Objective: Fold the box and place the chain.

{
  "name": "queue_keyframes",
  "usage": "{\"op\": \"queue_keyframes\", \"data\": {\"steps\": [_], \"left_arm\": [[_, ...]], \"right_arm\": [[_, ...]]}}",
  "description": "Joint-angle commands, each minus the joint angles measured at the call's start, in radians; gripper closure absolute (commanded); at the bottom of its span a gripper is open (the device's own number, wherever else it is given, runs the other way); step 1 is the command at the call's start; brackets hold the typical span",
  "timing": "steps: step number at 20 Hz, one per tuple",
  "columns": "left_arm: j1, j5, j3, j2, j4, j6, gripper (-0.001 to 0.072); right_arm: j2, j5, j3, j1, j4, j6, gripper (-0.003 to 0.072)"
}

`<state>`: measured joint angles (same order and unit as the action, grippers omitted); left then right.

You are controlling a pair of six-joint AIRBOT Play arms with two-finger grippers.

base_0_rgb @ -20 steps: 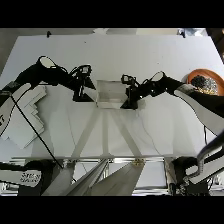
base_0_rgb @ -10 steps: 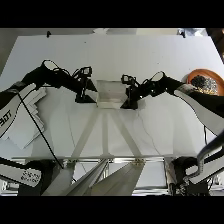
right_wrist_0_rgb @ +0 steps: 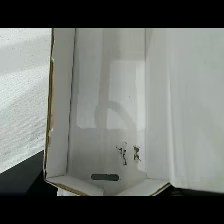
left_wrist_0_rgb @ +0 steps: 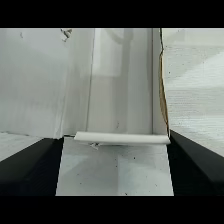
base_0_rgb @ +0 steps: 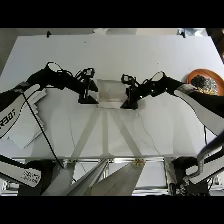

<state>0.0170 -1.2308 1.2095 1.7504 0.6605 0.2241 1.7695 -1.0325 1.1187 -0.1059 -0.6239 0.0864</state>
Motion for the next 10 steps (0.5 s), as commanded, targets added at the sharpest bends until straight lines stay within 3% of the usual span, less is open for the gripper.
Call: {"op": "queue_keyframes", "data": {"steps": [1,6,7,8,9,10], "left_arm": [[0.014,0.008,0.000,0.025,-0.002,0.045,0.0002],[0.057,0.036,0.000,0.075,-0.002,0.068,0.0008],[0.059,0.038,0.000,0.075,-0.001,0.068,0.0068],[0.060,0.037,0.000,0.075,0.000,0.068,0.0273],[0.060,0.038,0.000,0.075,0.002,0.068,0.0383],[0.060,0.037,0.000,0.075,0.003,0.066,0.0386]], "right_arm": [[0.000,0.000,0.000,0.000,0.000,0.001,0.0186],[0.000,0.000,0.000,0.000,0.000,0.001,0.0186],[0.000,0.000,0.000,0.000,0.000,0.001,0.0186],[0.000,0.000,0.000,0.000,0.000,0.001,0.0186],[0.000,0.000,0.000,0.000,0.000,0.001,0.0186],[0.000,0.000,0.000,0.000,0.000,0.001,0.0186]]}}
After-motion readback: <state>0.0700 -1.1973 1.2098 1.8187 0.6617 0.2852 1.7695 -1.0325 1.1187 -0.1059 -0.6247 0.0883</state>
